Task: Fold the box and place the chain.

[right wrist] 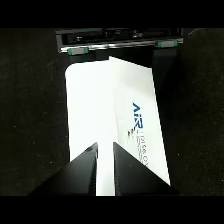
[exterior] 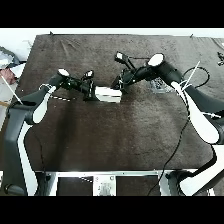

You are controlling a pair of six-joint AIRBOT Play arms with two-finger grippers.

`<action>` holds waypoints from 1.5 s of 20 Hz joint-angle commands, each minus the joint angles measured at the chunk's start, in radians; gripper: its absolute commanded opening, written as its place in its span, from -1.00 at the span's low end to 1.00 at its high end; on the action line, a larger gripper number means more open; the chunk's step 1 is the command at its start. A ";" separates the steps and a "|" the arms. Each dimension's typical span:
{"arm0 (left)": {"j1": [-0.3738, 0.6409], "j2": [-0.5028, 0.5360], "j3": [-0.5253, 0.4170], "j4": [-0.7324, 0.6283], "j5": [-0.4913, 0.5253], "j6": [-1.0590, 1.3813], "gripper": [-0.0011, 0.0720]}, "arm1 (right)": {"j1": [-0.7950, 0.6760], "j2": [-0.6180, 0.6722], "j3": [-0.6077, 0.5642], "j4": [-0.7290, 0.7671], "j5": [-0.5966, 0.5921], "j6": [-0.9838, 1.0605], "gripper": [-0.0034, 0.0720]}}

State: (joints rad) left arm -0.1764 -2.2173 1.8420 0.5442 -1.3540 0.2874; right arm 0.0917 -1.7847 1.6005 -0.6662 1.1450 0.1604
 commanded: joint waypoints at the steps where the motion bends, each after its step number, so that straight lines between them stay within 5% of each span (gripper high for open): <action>1: 0.001 0.000 0.001 0.000 0.000 0.000 -0.22 | -0.012 0.014 -0.105 0.126 -0.063 -0.160 -0.49; 15: 0.001 0.000 0.001 0.000 0.001 0.000 -0.22 | 0.034 -0.005 -0.157 0.157 -0.120 -0.326 -0.42; 16: 0.001 0.000 0.001 0.000 0.000 0.000 -0.22 | 0.034 -0.004 -0.157 0.158 -0.133 -0.326 -0.26; 17: 0.001 0.000 0.001 0.000 0.001 0.000 -0.22 | 0.034 -0.004 -0.157 0.158 -0.151 -0.325 0.25; 19: 0.001 0.000 0.001 0.000 0.001 0.000 -0.22 | 0.034 -0.004 -0.156 0.158 -0.185 -0.326 -0.06; 30: 0.001 0.000 0.001 0.000 0.001 0.000 -0.22 | 0.049 -0.005 -0.157 0.086 -0.196 -0.325 -0.07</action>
State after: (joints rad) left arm -0.1764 -2.2173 1.8420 0.5442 -1.3537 0.2874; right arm 0.1333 -1.7885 1.4441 -0.5449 0.9520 -0.1650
